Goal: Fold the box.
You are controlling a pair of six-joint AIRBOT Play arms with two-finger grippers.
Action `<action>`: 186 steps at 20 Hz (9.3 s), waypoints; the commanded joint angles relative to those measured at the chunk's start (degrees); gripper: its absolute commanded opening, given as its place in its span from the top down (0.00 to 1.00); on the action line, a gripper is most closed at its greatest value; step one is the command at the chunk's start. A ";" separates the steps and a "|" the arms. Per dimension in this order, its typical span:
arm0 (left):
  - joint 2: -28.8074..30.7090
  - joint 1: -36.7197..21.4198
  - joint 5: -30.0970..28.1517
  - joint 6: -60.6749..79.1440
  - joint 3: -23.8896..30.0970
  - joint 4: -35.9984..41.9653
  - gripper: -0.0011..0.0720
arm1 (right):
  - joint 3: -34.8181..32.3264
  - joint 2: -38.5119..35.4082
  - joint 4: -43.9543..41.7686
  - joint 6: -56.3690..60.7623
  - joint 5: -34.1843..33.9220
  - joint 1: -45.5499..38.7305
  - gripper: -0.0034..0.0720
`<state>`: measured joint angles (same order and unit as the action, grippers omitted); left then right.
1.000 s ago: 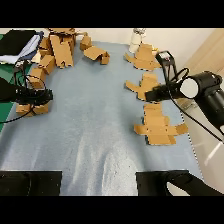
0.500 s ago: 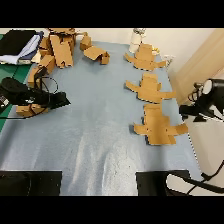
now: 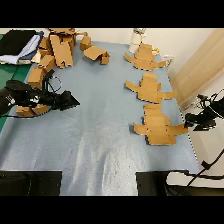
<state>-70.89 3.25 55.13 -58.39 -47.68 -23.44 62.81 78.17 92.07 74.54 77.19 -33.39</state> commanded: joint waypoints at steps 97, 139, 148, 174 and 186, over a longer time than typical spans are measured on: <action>-20.31 3.91 13.70 20.17 -6.91 1.22 0.34 | -21.70 -7.89 -46.88 -14.97 -19.65 52.43 0.95; -21.90 5.53 19.69 45.70 -11.21 10.05 0.97 | -13.81 -7.91 -36.98 -1.31 -29.68 44.54 0.70; -21.64 14.12 16.81 55.56 -14.03 1.55 0.97 | -8.20 -7.87 -37.86 5.42 -29.77 36.74 0.75; -12.57 23.56 -2.43 69.75 -4.52 3.06 0.97 | -13.14 -7.41 -37.88 5.35 -31.01 37.09 0.75; -12.68 23.45 -1.16 69.29 -3.56 1.99 0.97 | -13.14 -11.80 -30.53 3.04 -25.79 40.19 0.95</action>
<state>-83.57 26.74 53.93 11.09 -51.29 -20.75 49.69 68.97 56.86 78.15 48.23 6.00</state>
